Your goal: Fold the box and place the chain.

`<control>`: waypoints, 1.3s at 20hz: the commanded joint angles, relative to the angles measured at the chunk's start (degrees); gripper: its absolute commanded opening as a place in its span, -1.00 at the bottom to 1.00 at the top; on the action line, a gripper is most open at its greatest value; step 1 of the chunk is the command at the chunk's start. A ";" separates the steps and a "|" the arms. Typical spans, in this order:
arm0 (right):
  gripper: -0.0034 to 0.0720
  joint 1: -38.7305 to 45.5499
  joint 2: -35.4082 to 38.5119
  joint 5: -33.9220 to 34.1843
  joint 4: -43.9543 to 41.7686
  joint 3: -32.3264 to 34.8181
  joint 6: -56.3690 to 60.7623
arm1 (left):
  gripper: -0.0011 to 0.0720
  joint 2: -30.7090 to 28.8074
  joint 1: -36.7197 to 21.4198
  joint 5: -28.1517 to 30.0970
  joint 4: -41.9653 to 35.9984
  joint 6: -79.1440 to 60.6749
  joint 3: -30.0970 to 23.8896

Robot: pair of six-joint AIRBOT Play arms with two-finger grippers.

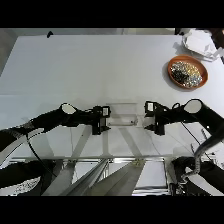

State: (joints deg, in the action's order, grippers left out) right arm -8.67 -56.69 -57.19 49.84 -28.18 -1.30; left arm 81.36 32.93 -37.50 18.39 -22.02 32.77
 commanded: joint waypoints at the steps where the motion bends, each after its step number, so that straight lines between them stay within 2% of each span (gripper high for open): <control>1: -0.34 0.76 7.41 -1.81 -6.60 -0.07 -0.85 | -0.23 -0.02 0.02 -0.04 0.09 -0.02 -0.02; 2: -0.73 0.76 8.07 -2.43 -13.29 -0.07 -4.52 | -0.23 -0.02 0.02 -0.02 0.09 -0.02 -0.02; 3: -0.88 0.74 7.85 -3.08 -19.74 -0.04 -8.55 | -0.23 -0.02 0.02 -0.02 0.09 -0.02 -0.02; 6: -0.88 0.76 4.87 -2.67 -36.06 -0.02 -18.34 | -0.23 -0.02 0.02 -0.02 0.09 -0.02 -0.02; 11: -0.88 0.76 -7.45 3.93 -47.47 -0.02 -26.32 | -0.23 -0.02 0.02 -0.04 0.09 -0.02 -0.02; 15: -0.88 0.76 -14.03 4.61 -45.57 -0.02 -24.92 | -0.23 -0.02 0.02 -0.02 0.09 -0.02 -0.02; 19: -0.88 0.76 -14.64 11.80 -44.09 -0.02 -19.37 | -0.23 -0.02 0.02 -0.02 0.09 -0.02 -0.02; 26: -0.88 0.74 -15.61 13.27 -33.51 -0.02 -8.24 | -0.23 -0.02 0.02 -0.02 0.09 -0.02 -0.02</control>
State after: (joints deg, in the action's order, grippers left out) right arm -7.92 -71.59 -44.97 11.81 -28.21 -14.81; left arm 81.38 32.93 -37.54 18.48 -22.04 32.77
